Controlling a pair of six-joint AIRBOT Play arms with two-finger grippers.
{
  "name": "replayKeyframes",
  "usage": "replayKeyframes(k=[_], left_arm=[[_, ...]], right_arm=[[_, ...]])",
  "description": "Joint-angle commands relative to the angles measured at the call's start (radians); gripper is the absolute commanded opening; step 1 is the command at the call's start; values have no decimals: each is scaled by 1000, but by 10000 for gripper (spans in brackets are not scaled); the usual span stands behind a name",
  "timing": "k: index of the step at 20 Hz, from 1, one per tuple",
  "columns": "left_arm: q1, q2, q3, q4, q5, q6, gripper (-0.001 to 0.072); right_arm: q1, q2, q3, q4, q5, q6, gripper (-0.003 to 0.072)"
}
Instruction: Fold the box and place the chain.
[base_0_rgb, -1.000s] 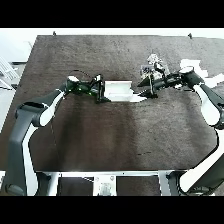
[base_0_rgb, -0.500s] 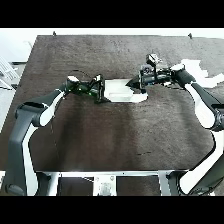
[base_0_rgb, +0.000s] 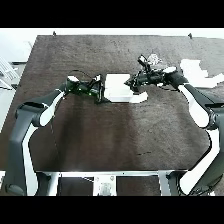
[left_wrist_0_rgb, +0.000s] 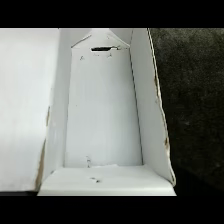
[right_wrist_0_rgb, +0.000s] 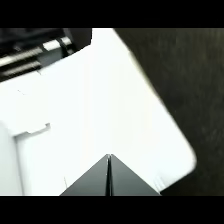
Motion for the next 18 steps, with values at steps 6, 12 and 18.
replayKeyframes(k=[6, 12, 18], left_arm=[[-1, 0, 0, -2, 1, 0, 366], [-1, 0, 0, -2, 1, 0, 366], [0, 0, 0, -2, 3, 0, 366]], right_arm=[[5, -35, 21, -63, -31, 14, 6], [-27, 67, 65, -75, -7, -4, 6], [-47, 262, -56, -360, 50, -3, 176]])
